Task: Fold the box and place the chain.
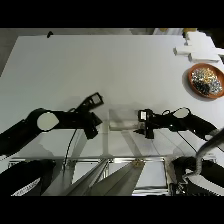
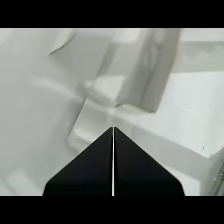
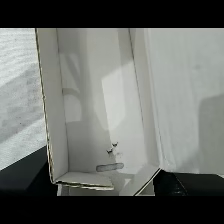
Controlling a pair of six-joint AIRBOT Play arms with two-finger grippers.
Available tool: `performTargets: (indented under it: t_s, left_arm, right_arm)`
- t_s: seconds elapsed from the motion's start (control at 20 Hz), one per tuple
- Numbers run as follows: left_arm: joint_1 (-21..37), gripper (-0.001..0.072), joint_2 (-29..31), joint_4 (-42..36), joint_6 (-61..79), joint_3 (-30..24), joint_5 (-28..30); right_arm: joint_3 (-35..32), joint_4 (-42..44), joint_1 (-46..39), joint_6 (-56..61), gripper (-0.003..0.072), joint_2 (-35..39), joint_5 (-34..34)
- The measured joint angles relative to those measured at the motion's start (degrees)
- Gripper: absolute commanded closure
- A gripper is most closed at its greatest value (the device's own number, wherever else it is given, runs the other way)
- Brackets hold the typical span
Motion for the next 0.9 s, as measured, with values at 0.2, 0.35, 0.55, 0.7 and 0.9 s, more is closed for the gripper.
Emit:
performTargets:
  t_s: [0.2,0.35,0.55,0.7,0.9]
  left_arm:
    - [6.51,0.0707,2.01,7.8,-24.5,0.0,-7.15]
    - [8.94,0.0707,-1.7,8.87,-34.12,0.0,-10.14]
    - [9.55,0.0706,-9.77,4.44,-37.9,0.0,-11.06]
    - [8.59,0.0706,-13.77,-1.38,-36.22,0.0,-9.7]
    - [7.39,0.0707,-16.22,-7.58,-33.2,0.0,-6.73]
  right_arm:
    - [0.0,0.0,0.0,0.0,0.0367,0.0,0.0]
    - [0.0,0.0,0.0,-0.02,0.0367,0.0,0.0]
    - [0.0,-0.02,0.0,-0.04,0.0367,0.0,0.0]
    - [0.0,-0.02,0.0,-0.04,0.0367,0.0,0.0]
    - [0.0,-0.02,0.0,-0.04,0.0367,0.0,0.0]
